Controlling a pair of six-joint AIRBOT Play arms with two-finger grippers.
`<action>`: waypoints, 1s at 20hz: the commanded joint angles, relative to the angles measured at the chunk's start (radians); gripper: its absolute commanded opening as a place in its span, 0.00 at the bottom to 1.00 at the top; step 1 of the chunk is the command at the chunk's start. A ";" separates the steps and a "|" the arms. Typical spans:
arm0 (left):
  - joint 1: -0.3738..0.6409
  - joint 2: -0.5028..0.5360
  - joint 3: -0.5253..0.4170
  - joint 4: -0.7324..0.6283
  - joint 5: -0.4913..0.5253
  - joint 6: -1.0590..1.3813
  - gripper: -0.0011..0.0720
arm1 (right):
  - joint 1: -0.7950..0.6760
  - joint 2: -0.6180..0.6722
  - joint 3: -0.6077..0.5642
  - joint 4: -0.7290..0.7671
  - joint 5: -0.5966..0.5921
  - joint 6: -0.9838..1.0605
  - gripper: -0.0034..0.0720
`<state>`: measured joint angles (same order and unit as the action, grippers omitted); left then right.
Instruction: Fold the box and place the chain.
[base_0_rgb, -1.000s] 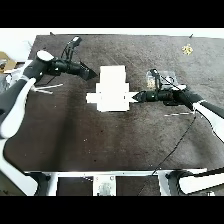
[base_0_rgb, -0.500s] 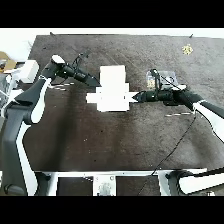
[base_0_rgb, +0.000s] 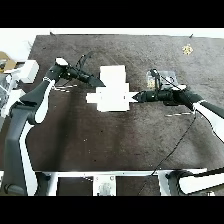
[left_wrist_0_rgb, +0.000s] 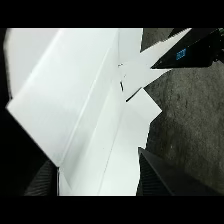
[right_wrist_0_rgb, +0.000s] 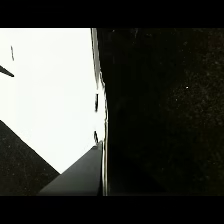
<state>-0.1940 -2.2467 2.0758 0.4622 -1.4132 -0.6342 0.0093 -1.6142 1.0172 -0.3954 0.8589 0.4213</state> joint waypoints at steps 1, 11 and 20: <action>-0.011 -0.003 0.001 0.008 0.014 0.014 0.74 | 0.001 0.000 0.001 0.000 0.001 0.000 0.05; -0.016 -0.003 0.001 0.046 -0.004 0.016 0.47 | 0.001 0.000 0.001 -0.001 0.000 -0.004 0.05; -0.016 -0.003 0.001 0.074 0.023 0.015 0.03 | 0.001 0.000 0.001 -0.001 -0.019 -0.011 0.07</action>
<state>-0.2119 -2.2490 2.0762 0.5255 -1.4078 -0.6178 0.0105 -1.6142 1.0172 -0.3973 0.8490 0.4145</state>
